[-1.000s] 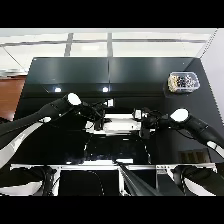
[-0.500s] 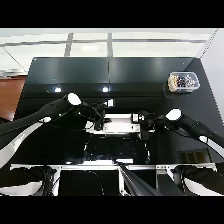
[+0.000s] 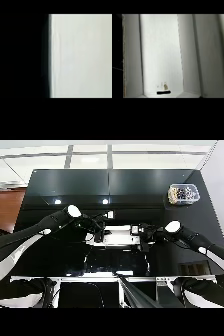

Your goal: Fold the box and place the chain.

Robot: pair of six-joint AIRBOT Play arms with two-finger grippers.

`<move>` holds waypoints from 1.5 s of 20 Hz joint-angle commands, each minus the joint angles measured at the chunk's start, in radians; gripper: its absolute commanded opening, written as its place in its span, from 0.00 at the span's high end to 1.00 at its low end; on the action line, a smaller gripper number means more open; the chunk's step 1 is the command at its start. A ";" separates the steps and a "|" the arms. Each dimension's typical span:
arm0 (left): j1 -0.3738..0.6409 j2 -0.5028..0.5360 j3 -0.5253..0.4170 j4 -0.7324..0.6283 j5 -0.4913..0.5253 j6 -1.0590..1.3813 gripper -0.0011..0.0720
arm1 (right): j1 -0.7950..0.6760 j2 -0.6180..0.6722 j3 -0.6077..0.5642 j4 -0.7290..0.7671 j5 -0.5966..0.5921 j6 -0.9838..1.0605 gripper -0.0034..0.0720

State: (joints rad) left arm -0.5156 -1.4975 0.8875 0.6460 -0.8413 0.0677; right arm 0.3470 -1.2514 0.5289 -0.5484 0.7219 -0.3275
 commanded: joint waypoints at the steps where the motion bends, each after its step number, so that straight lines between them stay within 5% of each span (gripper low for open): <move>1: -0.001 -0.001 -0.001 0.000 0.000 0.000 0.95 | 0.009 -0.002 0.001 -0.025 -0.012 0.012 0.02; 8: -0.001 -0.001 -0.001 0.000 0.000 0.000 0.95 | 0.009 -0.002 0.001 -0.025 -0.012 0.012 0.02; 10: -0.001 -0.001 -0.001 0.000 0.000 0.000 0.95 | 0.009 -0.002 0.001 -0.025 -0.012 0.012 0.28; 12: -0.001 0.000 -0.001 -0.001 -0.001 -0.013 0.94 | 0.009 -0.002 0.001 -0.025 -0.011 0.012 0.33; 15: 0.001 0.011 -0.001 0.001 -0.001 -0.079 0.36 | 0.009 -0.002 0.001 -0.025 -0.012 0.012 0.33; 16: 0.004 0.026 -0.001 0.005 -0.002 -0.105 0.25 | 0.009 -0.002 0.001 -0.025 -0.012 0.012 0.33; 22: 0.079 0.217 -0.001 0.223 -0.082 -0.459 0.24 | 0.009 -0.002 0.001 -0.026 -0.012 0.012 0.33; 25: 0.112 0.262 -0.002 0.220 -0.259 -0.668 0.26 | 0.009 -0.002 0.001 -0.026 -0.011 0.012 0.33; 28: 0.070 0.248 -0.016 0.087 -0.374 -0.680 0.76 | 0.009 -0.002 0.001 -0.026 -0.011 0.012 0.34; 29: 0.048 0.246 -0.026 0.089 -0.368 -0.678 0.95 | 0.009 -0.002 0.001 -0.026 -0.011 0.012 0.57; 30: 0.031 0.243 -0.037 0.088 -0.358 -0.678 0.95 | 0.009 -0.002 0.001 -0.026 -0.010 0.011 0.82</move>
